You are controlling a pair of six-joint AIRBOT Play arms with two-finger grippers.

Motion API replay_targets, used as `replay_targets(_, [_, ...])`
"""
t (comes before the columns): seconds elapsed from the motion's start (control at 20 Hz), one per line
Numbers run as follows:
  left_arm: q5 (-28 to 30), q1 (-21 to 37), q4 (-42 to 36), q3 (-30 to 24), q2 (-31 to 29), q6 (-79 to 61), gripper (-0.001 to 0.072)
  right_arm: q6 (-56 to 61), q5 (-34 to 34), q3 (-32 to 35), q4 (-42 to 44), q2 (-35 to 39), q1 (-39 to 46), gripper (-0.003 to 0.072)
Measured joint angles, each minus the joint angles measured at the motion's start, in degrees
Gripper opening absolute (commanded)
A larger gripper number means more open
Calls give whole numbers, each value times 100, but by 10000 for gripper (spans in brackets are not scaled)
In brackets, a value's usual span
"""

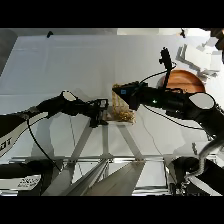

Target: Fold the box and place the chain.

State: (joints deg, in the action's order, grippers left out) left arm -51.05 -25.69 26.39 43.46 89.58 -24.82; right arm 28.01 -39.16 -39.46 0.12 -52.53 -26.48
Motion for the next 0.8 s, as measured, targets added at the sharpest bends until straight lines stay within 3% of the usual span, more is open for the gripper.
replay_targets(0.2, [0, 0, 0, 0, 0, 0, 345, -219, 66, 0, 61, 0, 0, 20])
replay_targets(0.3, [0, -2, 0, 0, 0, 0, 345, -254, 103, 0, -151, 0, 0, 205])
replay_targets(0.35, [0, 0, 0, 0, 0, 0, 345, -267, 114, 0, -286, 0, 0, 235])
replay_targets(0.8, [0, 0, 0, 0, 0, 0, 345, -247, 144, -2, -1486, 0, 0, 235])
